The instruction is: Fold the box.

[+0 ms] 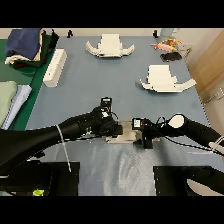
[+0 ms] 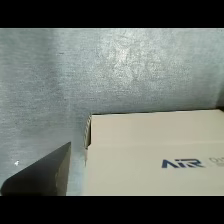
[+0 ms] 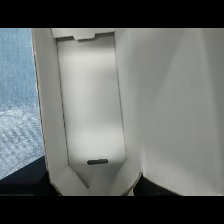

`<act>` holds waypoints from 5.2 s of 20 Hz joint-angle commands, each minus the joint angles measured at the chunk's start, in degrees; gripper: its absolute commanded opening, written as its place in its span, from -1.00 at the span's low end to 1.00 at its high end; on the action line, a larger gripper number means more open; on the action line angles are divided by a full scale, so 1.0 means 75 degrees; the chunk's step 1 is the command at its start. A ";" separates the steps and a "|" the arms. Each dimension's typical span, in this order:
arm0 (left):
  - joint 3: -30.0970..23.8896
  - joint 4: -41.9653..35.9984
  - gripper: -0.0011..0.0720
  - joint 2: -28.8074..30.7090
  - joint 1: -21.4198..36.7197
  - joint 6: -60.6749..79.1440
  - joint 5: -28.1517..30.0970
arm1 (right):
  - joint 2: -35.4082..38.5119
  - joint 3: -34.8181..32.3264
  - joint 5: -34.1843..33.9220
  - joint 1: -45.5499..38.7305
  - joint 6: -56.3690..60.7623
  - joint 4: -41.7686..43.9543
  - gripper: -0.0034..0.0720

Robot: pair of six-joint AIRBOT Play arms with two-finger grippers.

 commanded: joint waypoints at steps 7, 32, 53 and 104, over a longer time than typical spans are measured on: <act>0.0239 0.0128 0.14 -0.0560 -0.0067 -0.0073 -0.0283 | 0.0003 -0.0003 0.0003 0.0000 0.0003 0.0003 0.43; 0.0682 -0.0047 -0.22 0.1996 0.0472 0.1011 -0.3634 | 0.0003 -0.0003 0.0003 0.0000 0.0003 0.0003 0.43; -0.3660 -0.4913 -0.93 0.3010 0.4960 0.6881 0.0825 | 0.0006 -0.0003 0.0003 0.0000 0.0003 0.0003 0.43; -0.3599 -0.8559 0.27 0.2736 0.3742 0.9541 0.2177 | 0.0003 -0.0003 0.0003 0.0000 0.0003 0.0006 0.43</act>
